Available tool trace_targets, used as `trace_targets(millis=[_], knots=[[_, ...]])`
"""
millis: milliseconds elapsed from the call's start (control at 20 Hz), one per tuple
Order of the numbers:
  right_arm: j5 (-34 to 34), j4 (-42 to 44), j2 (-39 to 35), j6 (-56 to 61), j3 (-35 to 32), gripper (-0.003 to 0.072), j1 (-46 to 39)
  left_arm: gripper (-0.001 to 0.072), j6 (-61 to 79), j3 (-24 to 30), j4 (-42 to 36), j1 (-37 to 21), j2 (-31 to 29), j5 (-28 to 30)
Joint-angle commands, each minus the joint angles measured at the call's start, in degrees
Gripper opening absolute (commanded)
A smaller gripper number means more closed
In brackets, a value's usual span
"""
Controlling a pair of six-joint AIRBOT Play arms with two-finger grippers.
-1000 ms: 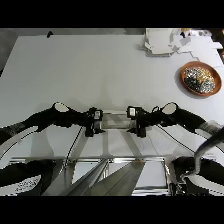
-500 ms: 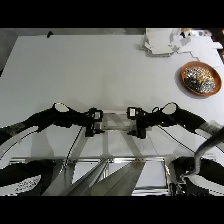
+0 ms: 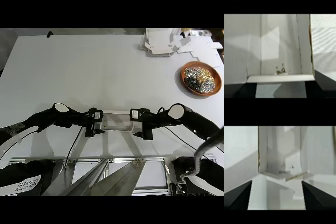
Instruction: Fold the box and place the chain.
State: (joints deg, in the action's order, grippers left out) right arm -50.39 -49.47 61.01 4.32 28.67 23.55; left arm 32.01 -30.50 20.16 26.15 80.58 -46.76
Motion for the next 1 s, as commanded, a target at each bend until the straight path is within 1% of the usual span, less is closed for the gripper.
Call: trace_targets(millis=[0, 100, 150, 200, 250, 300, 350, 450, 500, 650, 700, 800, 950], knots=[[-4.09, -10.91, -6.19, 11.89, 0.02, 0.0685, 0.0, 0.0014, 0.11, 0.02, 0.02, 0.0, 0.0, 0.02], [-6.14, -13.42, -9.77, 15.3, 0.02, 0.067, 0.0, 0.0014, 0.11, 0.02, 0.02, 0.0, 0.0, 0.02], [-7.02, -13.4, -11.87, 16.59, 0.02, 0.063, 0.0, 0.0014, 0.11, 0.02, 0.02, 0.0, 0.0, 0.02], [-7.89, -12.02, -13.99, 16.87, 0.02, 0.0554, 0.02, 0.0014, 0.11, 0.02, 0.02, 0.0, 0.0, 0.02], [-8.48, -10.21, -15.87, 16.85, 0.02, 0.046, 0.02, 0.0014, 0.11, 0.02, 0.02, 0.0, 0.0, 0.0], [-8.59, -7.17, -17.44, 16.85, 0.02, 0.028, 0.02, 0.0014, 0.11, 0.02, 0.02, 0.0, 0.0, -0.02], [-8.76, -3.32, -18.23, 15.8, 0.0, 0.0016, 0.02, 0.0014, 0.11, 0.02, 0.02, 0.0, 0.0, 0.0], [-6.86, 6.19, -18.25, 10.03, -0.15, 0.0023, 0.07, 0.0014, 0.11, 0.02, 0.02, 0.0, 0.0, 0.02], [-3.91, 11.02, -17.9, 7.5, -0.39, 0.0022, 0.07, 0.0014, 0.11, 0.02, 0.0, 0.0, 0.0, -0.02], [7.5, 21.81, -14.86, 7.13, -0.44, 0.0023, 0.07, 0.0014, 0.11, 0.02, 0.02, 0.0, 0.0, -0.15], [11.02, 23.87, -13.07, 7.1, -0.44, 0.0023, 0.07, 0.0014, 0.11, 0.02, 0.02, 0.0, 0.0, -0.15], [16.5, 25.07, -8.66, 7.15, -0.44, 0.0022, 0.07, 0.0014, 0.11, 0.02, 0.02, 0.0, 0.0, -0.15], [21.94, 25.2, -2.12, 7.61, -0.44, 0.0022, 0.07, 0.0014, 0.11, 0.02, 0.02, 0.0, 0.0, -0.15]])
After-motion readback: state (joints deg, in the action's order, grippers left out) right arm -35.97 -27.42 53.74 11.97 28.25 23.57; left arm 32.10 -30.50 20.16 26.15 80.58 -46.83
